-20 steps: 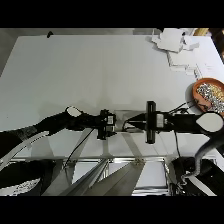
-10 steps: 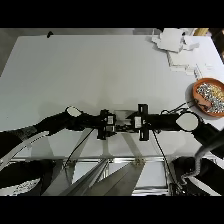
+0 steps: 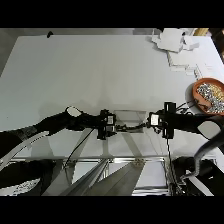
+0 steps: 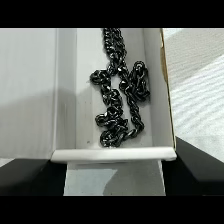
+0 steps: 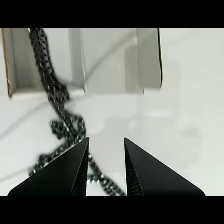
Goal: Fold the box and place the chain.
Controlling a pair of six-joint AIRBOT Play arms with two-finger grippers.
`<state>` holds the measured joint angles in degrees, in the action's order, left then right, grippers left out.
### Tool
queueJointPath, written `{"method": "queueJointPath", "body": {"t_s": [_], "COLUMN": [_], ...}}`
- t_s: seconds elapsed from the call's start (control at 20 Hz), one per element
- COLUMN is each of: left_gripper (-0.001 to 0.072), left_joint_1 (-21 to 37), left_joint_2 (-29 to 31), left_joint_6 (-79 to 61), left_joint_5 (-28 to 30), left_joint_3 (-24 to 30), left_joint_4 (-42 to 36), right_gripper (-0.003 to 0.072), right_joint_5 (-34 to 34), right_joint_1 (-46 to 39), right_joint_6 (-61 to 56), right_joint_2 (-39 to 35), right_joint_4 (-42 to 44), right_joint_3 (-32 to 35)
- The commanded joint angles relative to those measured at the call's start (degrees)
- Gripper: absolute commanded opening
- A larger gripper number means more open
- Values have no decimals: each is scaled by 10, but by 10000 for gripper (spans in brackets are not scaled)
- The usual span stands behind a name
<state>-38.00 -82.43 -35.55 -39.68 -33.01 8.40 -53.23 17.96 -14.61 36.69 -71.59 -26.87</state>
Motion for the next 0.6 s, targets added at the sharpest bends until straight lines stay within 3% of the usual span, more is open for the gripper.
{"method": "queueJointPath", "body": {"t_s": [0.0,0.35,0.55], "left_gripper": [276,276,276], "left_joint_1": [0,0,0], "left_joint_2": [0,0,0], "left_joint_6": [0,0,0], "left_joint_5": [0,0,0], "left_joint_3": [0,0,0], "left_joint_4": [0,0,0], "right_gripper": [249,221,221], "right_joint_5": [-19,5,14], "right_joint_1": [-53,-53,-53], "right_joint_6": [83,205,212], "right_joint_2": [37,197,241], "right_joint_4": [19,144,150], "right_joint_3": [9,9,9]}}
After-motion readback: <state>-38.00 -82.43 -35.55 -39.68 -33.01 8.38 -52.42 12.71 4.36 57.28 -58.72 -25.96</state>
